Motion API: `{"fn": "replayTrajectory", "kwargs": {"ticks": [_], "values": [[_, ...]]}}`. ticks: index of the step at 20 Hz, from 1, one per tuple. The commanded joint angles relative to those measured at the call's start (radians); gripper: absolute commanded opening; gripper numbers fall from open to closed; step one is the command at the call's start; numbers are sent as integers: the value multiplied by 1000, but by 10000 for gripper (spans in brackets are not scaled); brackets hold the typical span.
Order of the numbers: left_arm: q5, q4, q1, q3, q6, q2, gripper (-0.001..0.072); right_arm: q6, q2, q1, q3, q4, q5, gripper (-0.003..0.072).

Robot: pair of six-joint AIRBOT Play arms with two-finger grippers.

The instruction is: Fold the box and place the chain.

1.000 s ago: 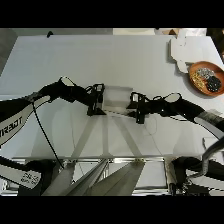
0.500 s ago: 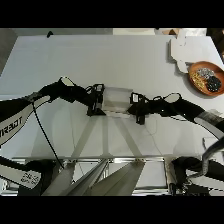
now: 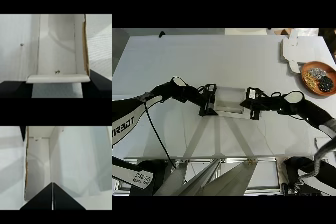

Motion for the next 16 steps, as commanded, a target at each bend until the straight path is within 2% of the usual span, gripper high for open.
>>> {"fn": "replayTrajectory", "kwargs": {"ticks": [1,4,6,8,10,12,16], "values": [[0,1,0,0,0,-1,380,339,129,-45,0,-153,-43,15],[1,1,0,0,0,-1,380,845,217,-161,0,-334,-95,15],[1,1,0,0,0,-1,380,1110,231,-249,0,-456,-34,13],[1,1,0,0,0,-1,380,1301,225,-317,0,-577,81,11],[0,1,0,0,0,-1,380,1372,220,-350,-3,-609,175,10],[1,1,0,0,0,-1,380,1405,219,-353,-26,-578,197,9],[1,1,0,0,0,-1,380,1397,132,-353,-106,-404,205,8]]}}
